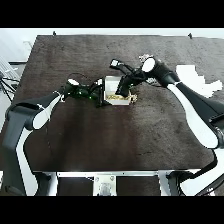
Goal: Fold the box and place the chain.
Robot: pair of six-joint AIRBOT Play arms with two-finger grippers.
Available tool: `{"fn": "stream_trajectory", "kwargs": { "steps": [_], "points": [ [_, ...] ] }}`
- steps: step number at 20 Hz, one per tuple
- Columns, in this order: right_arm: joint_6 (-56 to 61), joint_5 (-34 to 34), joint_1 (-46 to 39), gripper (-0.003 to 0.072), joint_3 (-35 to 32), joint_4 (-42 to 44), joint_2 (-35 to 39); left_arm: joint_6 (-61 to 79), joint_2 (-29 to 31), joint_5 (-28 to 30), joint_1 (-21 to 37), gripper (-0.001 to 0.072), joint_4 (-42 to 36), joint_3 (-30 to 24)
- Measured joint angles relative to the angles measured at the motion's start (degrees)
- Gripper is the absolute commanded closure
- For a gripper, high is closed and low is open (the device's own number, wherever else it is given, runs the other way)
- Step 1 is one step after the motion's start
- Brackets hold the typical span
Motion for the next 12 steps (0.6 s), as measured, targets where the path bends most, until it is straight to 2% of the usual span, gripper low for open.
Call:
{"fn": "stream_trajectory", "kwargs": {
  "steps": [5,10,12],
  "points": [
    [-0.2,6.45,-7.23,0.0226,0.07,-0.07,3.96,0.0,0.0,0.0,0.0,0.0295,0.0,0.0],
    [-6.05,7.45,-11.58,0.0214,-1.11,-0.15,1.84,0.02,0.0,0.02,0.0,0.0295,0.0,0.0],
    [-9.84,7.21,-11.87,0.0146,-1.29,-0.5,-0.46,0.0,0.0,0.04,0.0,0.0295,0.0,0.0]
  ]
}}
